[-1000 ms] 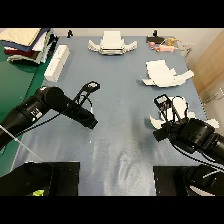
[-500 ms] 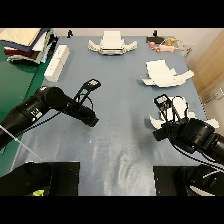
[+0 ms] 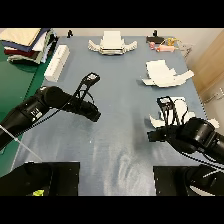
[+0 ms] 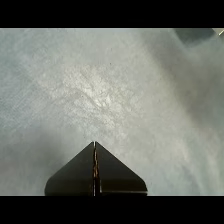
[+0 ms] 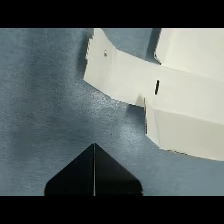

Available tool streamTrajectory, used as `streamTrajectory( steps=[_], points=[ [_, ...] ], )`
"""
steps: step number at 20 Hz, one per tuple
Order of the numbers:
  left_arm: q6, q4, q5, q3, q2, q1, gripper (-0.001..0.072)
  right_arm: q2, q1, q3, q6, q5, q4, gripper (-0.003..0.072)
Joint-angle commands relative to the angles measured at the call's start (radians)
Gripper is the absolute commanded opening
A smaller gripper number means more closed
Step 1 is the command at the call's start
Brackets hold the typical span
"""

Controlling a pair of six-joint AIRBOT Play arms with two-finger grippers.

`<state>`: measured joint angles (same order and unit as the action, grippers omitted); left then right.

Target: Fold the box.

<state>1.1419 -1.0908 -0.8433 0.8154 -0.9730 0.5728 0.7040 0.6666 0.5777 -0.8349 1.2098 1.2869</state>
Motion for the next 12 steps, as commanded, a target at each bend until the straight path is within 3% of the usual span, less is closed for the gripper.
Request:
streamTrajectory(
  steps=[1,4,7,10,12],
  points=[
    [0.001,0.023,0.048,0.000,0.000,0.001,0.0014,0.002,-0.003,0.013,0.030,0.055,-0.045,0.0135],
    [0.011,0.059,0.063,0.000,0.000,0.000,0.0016,0.029,-0.166,0.068,-0.044,0.211,-0.225,0.0145],
    [0.011,0.090,0.067,0.000,0.000,0.000,0.0016,0.082,-0.551,0.184,-0.321,0.227,-0.250,0.0294],
    [0.014,0.111,0.066,0.000,0.000,0.000,0.0017,0.204,-0.959,0.324,-0.487,0.202,-0.186,0.0315],
    [0.037,0.111,0.066,0.000,0.000,0.000,0.0017,0.320,-1.184,0.419,-0.575,0.201,-0.025,0.0316]
  ],
)
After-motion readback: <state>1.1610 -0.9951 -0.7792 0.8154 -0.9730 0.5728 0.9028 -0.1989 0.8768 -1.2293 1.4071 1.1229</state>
